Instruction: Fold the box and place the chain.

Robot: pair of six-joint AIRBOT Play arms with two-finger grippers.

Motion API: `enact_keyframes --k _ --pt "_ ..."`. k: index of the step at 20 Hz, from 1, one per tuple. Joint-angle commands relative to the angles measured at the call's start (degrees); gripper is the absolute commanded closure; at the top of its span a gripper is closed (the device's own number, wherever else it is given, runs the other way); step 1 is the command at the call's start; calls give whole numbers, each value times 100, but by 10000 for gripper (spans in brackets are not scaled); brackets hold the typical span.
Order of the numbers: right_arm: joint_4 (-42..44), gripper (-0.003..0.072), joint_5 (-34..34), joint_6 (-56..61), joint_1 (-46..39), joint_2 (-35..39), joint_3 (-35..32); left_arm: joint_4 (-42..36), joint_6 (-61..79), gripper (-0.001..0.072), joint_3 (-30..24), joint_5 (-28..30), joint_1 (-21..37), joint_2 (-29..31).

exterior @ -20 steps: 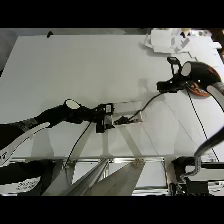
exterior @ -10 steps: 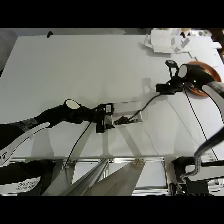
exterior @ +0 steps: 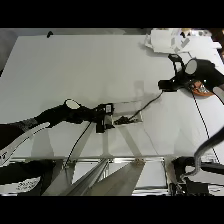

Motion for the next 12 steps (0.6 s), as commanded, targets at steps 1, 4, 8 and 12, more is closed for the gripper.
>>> enact_keyframes --k 1,4,8,12 --pt "389 669 660 -363 162 866 2 0 4 573 0 2 2 2" --pt "968 669 1320 -673 616 1528 2 0 2 573 0 -2 2 2" --pt "1539 669 1902 -866 1456 2262 2 0 2 573 0 -2 2 2" --pt "2170 669 1816 -861 2074 2865 2 0 2 573 0 -2 2 2"
